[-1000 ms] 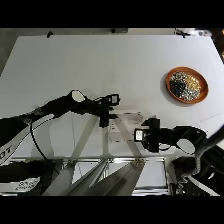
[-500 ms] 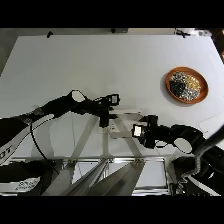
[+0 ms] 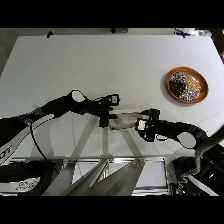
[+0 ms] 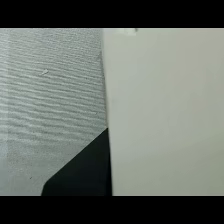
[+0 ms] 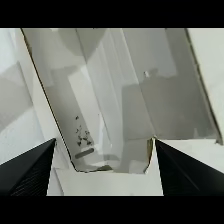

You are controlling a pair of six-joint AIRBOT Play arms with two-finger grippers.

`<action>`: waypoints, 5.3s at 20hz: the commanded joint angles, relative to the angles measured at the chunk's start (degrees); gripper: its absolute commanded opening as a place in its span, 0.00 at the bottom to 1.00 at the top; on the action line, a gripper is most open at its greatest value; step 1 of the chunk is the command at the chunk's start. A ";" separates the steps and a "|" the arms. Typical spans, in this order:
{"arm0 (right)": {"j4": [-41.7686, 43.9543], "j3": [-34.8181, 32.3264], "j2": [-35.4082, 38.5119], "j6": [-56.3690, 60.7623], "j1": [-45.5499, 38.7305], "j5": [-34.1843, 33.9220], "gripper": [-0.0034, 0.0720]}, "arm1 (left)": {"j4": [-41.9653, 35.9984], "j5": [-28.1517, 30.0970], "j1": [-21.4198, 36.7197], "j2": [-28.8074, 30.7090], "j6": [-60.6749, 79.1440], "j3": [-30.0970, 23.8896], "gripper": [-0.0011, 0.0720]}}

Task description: Fold the box and place the chain.

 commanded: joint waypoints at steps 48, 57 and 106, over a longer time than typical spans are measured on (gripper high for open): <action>19.80 10.82 -15.63 -34.36 -20.00 22.91 0.99 | -0.02 0.02 -0.04 -0.02 0.02 0.00 0.03; 18.21 10.91 -17.20 -32.87 -23.10 24.63 0.99 | -0.02 0.02 -0.04 -0.02 0.02 0.00 0.03; 19.91 13.27 -31.36 -36.96 -18.36 26.34 0.84 | -0.02 0.02 -0.04 0.00 0.02 0.00 0.03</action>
